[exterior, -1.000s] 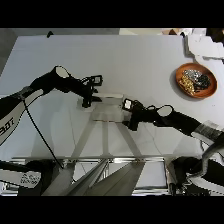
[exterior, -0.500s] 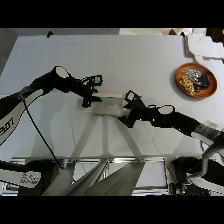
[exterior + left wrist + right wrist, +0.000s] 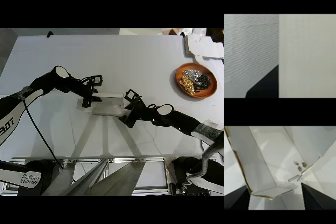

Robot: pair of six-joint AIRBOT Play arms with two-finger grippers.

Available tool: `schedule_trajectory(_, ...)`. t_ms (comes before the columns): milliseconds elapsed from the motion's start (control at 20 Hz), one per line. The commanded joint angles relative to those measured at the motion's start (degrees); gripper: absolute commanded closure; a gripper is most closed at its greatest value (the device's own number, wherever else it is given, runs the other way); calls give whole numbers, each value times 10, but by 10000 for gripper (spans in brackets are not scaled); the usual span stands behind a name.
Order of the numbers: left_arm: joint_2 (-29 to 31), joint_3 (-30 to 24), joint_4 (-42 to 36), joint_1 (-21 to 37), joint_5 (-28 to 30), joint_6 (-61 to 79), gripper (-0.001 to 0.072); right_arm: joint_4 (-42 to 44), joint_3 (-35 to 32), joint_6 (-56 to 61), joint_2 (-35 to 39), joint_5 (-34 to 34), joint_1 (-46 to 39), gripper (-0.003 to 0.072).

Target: Fold the box and place the chain.

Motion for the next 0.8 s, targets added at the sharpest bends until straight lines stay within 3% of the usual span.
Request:
schedule_trajectory(0, 0, 0, 0, 0, 0, 0, 700, -35, 18, 30, -1, -3, -13, -1)
schedule_trajectory(300, 0, 0, 0, 0, 0, 0, 700, -90, 37, -20, -2, 5, -26, -1)
schedule_trajectory(500, 0, 0, 0, 0, 0, 0, 700, -90, 38, -96, -4, 47, -26, -1)
schedule_trajectory(750, 0, 0, 0, 0, 0, 0, 700, -64, 38, -98, -49, 89, -70, -1)
